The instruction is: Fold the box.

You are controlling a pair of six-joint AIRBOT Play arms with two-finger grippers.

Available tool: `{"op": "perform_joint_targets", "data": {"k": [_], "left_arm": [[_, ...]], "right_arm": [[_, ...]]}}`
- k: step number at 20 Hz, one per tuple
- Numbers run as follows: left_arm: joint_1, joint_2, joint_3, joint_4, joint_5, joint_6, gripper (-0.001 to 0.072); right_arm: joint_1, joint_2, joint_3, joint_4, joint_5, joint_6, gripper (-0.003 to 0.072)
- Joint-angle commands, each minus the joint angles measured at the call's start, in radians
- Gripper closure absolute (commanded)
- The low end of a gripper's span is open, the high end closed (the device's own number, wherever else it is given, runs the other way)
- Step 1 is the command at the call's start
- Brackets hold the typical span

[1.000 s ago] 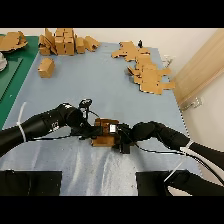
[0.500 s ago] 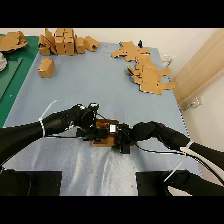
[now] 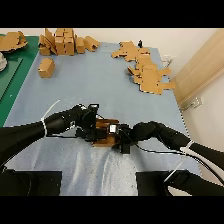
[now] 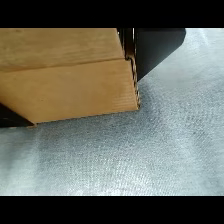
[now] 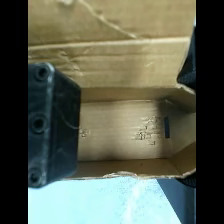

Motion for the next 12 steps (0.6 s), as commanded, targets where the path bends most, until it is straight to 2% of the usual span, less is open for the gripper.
{"op": "perform_joint_targets", "data": {"k": [1, 3, 4, 5, 6, 12], "left_arm": [[-0.001, 0.000, 0.001, -0.004, 0.005, 0.003, 0.0699], [-0.001, 0.000, 0.001, -0.012, 0.003, 0.003, 0.0697], [-0.001, 0.000, 0.002, -0.013, -0.005, 0.003, 0.0598], [-0.001, 0.000, 0.002, -0.013, -0.015, 0.002, 0.0251], [0.000, 0.000, 0.002, -0.013, -0.028, -0.003, 0.0083], [0.001, 0.010, 0.042, -0.006, -0.088, 0.003, 0.0083]], "right_arm": [[0.001, -0.001, 0.000, 0.001, 0.003, 0.000, 0.0170], [0.001, -0.001, 0.000, 0.001, 0.003, 0.000, 0.0170], [0.001, -0.001, 0.000, 0.001, 0.003, 0.000, 0.0170], [0.001, -0.001, 0.000, 0.001, 0.003, 0.000, 0.0170], [0.000, -0.001, 0.000, 0.001, 0.003, 0.000, 0.0170], [0.000, -0.001, 0.000, 0.001, 0.003, 0.000, 0.0170]]}}
